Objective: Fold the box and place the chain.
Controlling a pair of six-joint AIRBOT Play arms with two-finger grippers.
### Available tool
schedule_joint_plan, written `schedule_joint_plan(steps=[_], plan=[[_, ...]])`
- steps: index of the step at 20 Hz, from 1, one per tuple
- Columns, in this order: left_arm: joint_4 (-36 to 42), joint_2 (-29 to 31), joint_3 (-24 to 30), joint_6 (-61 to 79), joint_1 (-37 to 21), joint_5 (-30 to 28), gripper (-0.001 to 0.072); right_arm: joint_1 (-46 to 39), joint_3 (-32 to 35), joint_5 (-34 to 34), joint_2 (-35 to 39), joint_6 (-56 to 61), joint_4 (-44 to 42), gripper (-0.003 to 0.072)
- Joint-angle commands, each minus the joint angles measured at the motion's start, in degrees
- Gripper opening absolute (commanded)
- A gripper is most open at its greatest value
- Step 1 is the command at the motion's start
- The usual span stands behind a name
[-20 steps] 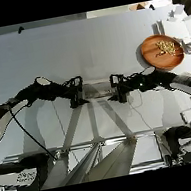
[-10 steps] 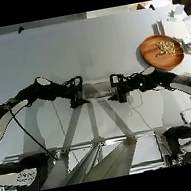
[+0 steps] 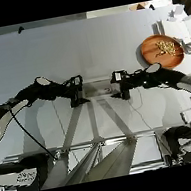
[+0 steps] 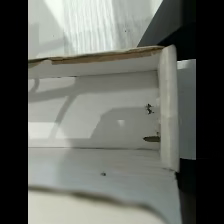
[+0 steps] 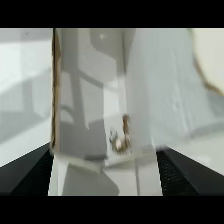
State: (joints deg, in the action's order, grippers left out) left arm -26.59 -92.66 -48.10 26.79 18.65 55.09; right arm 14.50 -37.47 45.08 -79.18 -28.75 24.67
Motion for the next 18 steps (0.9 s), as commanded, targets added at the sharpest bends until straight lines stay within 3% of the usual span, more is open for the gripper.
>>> schedule_joint_plan(steps=[1, 3, 6, 7, 8, 10, 13, 18], plan=[[-0.2, 0.0, 0.0, 0.2, 0.0, 0.4, 0.0276, -1.8, -0.1, -0.9, 6.0, 10.8, 13.9, 0.0691], [-0.2, 0.0, 0.0, 0.2, 0.0, 0.4, 0.0276, -2.0, -0.1, -0.2, 10.1, 17.3, 20.2, 0.0689], [-0.2, 0.0, 0.0, 0.2, 0.0, 0.4, 0.0276, -2.0, -0.1, 4.3, 16.2, 22.0, 22.0, 0.0645], [-0.2, 0.0, 0.0, 0.2, 0.0, 0.4, 0.0276, -2.0, -0.1, 6.3, 18.0, 23.0, 21.6, 0.0569], [-0.2, 0.0, 0.0, 0.2, 0.0, 0.4, 0.0276, -2.0, -0.1, 8.3, 19.4, 23.0, 21.1, 0.0446], [-0.2, 0.0, 0.0, 0.2, 0.0, 0.4, 0.0276, -2.0, -0.1, 13.8, 21.5, 23.0, 18.6, 0.0013], [-0.2, 0.0, 0.0, 0.2, 0.0, 0.4, 0.0276, -1.3, -0.1, 15.2, 21.4, 22.9, 13.9, 0.001], [-0.2, 0.0, 0.0, 0.2, 0.0, 0.4, 0.0276, 5.8, -0.1, 0.5, 19.6, 22.9, 10.0, 0.0004]])
